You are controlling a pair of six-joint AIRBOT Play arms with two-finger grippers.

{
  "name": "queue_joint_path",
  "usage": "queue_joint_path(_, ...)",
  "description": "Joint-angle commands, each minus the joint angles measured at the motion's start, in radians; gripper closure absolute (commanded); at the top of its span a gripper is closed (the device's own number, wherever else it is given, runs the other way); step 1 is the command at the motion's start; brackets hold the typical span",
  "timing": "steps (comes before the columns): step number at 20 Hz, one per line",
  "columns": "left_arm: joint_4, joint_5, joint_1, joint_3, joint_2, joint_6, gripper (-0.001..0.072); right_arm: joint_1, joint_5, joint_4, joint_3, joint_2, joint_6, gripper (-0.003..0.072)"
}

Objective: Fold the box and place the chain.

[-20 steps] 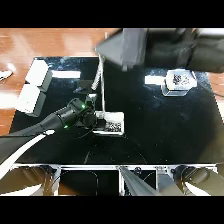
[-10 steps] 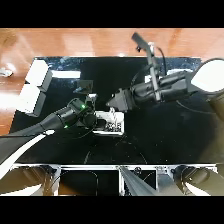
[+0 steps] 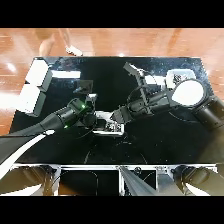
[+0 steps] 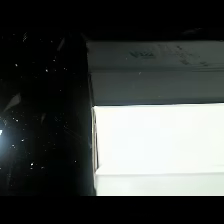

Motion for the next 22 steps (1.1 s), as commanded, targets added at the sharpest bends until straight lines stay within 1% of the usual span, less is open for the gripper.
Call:
queue_joint_path(1,0.0,0.0,0.0,0.001,0.0,0.0,0.0687,0.003,-0.023,-0.054,-0.035,-0.002,0.007,0.0655)
queue_joint_path(6,0.0,0.0,0.0,0.001,0.0,0.0,0.0687,0.003,-0.021,-0.087,-0.082,-0.008,0.019,0.0651)
queue_joint_path(7,-0.001,0.0,0.0,0.001,0.0,0.0,0.0687,0.003,-0.026,-0.087,-0.083,-0.013,0.019,0.0496)
queue_joint_path(8,-0.006,0.0,0.0,0.001,0.0,0.0,0.0687,0.003,-0.037,-0.087,-0.083,-0.018,0.019,0.0196)
queue_joint_path(10,-0.008,0.001,0.0,0.001,0.0,0.0,0.0687,0.002,-0.045,-0.087,-0.083,-0.023,0.014,0.0186)
queue_joint_path(12,-0.008,0.011,0.0,0.001,0.0,0.0,0.0687,-0.016,-0.026,-0.087,-0.081,-0.022,0.015,0.0186)
queue_joint_path(15,-0.008,0.016,0.0,0.001,0.0,0.0,0.0687,-0.066,0.06,-0.087,-0.079,-0.011,0.005,0.0187)
queue_joint_path(17,-0.01,0.016,0.0,0.001,0.0,0.0,0.0687,-0.115,0.13,-0.096,-0.079,0.021,-0.013,0.0187)
queue_joint_path(19,-0.011,0.016,0.0,0.001,0.0,0.0,0.0687,-0.17,0.187,-0.143,-0.079,0.073,-0.027,0.0186)
queue_joint_path(22,-0.011,0.011,0.0,0.001,0.0,0.0,0.0687,-0.273,0.2,-0.292,-0.08,0.128,-0.027,0.0186)
